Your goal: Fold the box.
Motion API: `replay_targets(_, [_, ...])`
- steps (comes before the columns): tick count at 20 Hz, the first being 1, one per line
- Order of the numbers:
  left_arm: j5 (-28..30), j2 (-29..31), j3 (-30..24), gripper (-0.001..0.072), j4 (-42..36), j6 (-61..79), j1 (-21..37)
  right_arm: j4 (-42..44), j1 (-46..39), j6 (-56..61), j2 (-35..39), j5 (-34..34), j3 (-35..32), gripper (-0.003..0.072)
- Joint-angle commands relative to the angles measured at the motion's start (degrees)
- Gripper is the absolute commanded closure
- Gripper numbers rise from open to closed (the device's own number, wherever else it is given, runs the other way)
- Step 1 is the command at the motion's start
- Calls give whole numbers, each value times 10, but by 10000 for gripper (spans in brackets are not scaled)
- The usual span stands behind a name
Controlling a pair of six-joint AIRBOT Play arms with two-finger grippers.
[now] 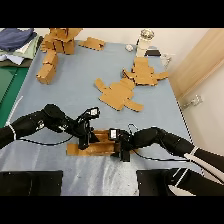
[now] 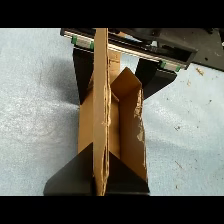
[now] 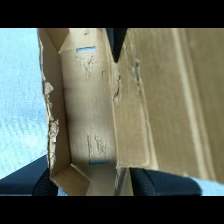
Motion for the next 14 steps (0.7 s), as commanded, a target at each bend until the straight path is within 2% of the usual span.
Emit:
replay_targets(1, [0, 0, 0, 695, 0, 0, 0, -7, 4, 0, -1, -1, 2, 109])
replay_targets(9, [0, 0, 0, 695, 0, 0, 0, -15, 5, 0, -7, -2, 2, 110])
replay_targets(10, [0, 0, 0, 696, 0, 0, 0, -15, 5, 0, -10, -3, 2, 132])
replay_targets(11, [0, 0, 0, 695, 0, 0, 0, -15, 5, 0, -13, -8, 3, 201])
replay_targets(14, [0, 0, 0, 695, 0, 0, 0, -24, 5, 0, -13, -17, 7, 209])
